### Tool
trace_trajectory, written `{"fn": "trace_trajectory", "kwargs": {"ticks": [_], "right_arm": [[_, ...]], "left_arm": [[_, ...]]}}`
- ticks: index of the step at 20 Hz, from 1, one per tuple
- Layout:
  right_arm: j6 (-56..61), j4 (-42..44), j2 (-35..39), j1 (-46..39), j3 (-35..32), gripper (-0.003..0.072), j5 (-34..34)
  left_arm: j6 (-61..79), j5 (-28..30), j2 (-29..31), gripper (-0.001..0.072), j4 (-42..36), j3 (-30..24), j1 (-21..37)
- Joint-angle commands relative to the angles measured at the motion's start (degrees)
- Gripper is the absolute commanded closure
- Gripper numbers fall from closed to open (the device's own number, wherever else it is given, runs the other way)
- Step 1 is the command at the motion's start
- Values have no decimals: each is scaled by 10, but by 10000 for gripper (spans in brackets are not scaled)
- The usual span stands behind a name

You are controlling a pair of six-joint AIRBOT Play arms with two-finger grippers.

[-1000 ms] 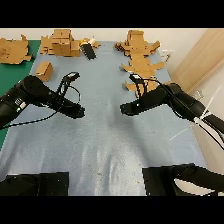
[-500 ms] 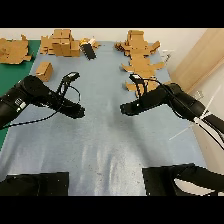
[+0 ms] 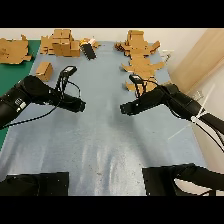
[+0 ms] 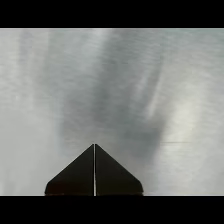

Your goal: Fold the box.

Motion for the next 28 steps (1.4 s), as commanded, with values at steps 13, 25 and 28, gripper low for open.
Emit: {"fn": "trace_trajectory", "kwargs": {"ticks": [13,25,28], "right_arm": [[-181,169,-272,-585,344,217,-18],[-315,271,-470,-536,490,229,-112],[-319,270,-478,-527,490,251,-112]], "left_arm": [[-52,98,-60,695,-35,0,0],[-52,98,-60,198,-103,0,0],[-52,98,-60,198,-103,0,1]]}}
